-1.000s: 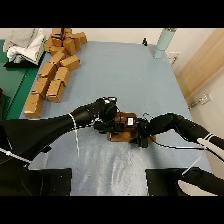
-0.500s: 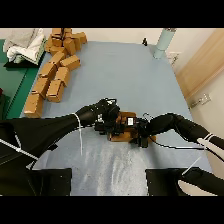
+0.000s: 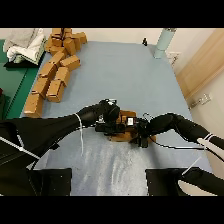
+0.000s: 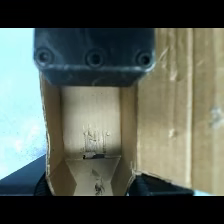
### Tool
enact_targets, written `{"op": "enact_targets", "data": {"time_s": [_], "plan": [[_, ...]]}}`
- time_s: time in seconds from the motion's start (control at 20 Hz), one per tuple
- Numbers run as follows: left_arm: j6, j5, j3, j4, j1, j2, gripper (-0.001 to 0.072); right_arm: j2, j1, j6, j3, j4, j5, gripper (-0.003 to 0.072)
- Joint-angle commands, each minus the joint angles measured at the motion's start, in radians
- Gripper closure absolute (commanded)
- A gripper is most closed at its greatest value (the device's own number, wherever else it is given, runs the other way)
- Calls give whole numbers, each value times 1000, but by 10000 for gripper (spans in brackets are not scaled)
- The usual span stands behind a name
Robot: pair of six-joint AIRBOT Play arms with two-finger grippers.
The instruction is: Fold the box.
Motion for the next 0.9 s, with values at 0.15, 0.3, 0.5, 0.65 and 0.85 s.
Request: {"op": "enact_targets", "data": {"time_s": [0.15, 0.3, 0.5, 0.65, 0.85], "plan": [[4, 10, 0, -37, 1, -1, 698, 0, 1, 0, 0, 0, 0, 198], [3, 5, 0, -38, 1, 0, 154, 0, 1, 0, 0, 0, 0, 198], [3, -84, 34, -49, 15, 0, 48, 0, 1, 1, 0, 0, 0, 198], [27, -162, 85, -76, 63, 0, 55, 0, 1, 0, 0, 0, 0, 198], [217, -180, 132, -330, 204, 0, 137, 0, 1, 0, 0, 0, 0, 198]]}}
